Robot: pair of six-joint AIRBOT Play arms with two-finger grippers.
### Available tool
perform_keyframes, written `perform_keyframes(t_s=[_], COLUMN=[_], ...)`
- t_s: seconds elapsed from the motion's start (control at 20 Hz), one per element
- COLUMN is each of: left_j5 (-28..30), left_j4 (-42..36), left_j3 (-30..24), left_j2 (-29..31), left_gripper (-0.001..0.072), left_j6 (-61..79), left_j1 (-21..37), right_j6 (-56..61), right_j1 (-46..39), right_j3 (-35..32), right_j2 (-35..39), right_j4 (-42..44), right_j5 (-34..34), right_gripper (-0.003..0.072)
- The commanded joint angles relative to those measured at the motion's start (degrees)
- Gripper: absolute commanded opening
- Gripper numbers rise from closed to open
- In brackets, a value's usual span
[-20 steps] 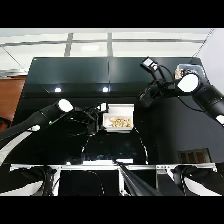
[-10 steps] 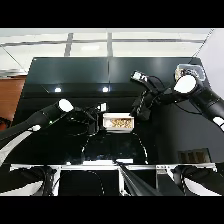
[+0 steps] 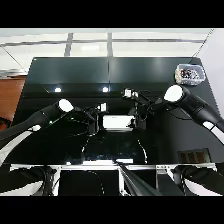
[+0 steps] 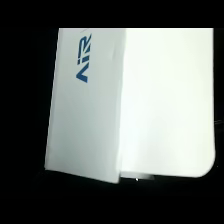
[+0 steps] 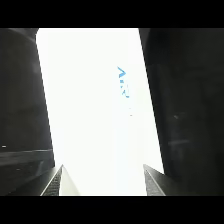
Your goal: Fold the box and place the chain.
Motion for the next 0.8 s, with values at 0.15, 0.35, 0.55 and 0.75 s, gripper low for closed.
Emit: perform_keyframes(t_s=[0.15, 0.35, 0.55, 0.75], left_j5=[0.0, 0.0, 0.0, 0.0], left_j4=[0.0, 0.0, 0.0, 0.0], left_j3=[0.0, 0.0, 0.0, 0.0], left_j2=[0.0, 0.0, 0.0, 0.0], left_gripper=[0.0353, 0.0352, 0.0353, 0.0353], left_j6=[0.0, 0.0, 0.0, 0.0], left_j1=[0.0, 0.0, 0.0, 0.0], right_j6=[-1.8, -1.7, -1.2, -1.1], right_j1=[0.4, 0.4, 0.4, 0.4], right_j3=[-0.3, -0.3, -0.3, -0.3], right_j2=[-0.1, -0.1, -0.1, -0.1], right_j4=[0.0, 0.0, -0.5, -0.9], right_j5=[-2.2, -2.4, -2.4, -1.7], right_gripper=[0.0470, 0.0343, 0.0178, 0.0178])
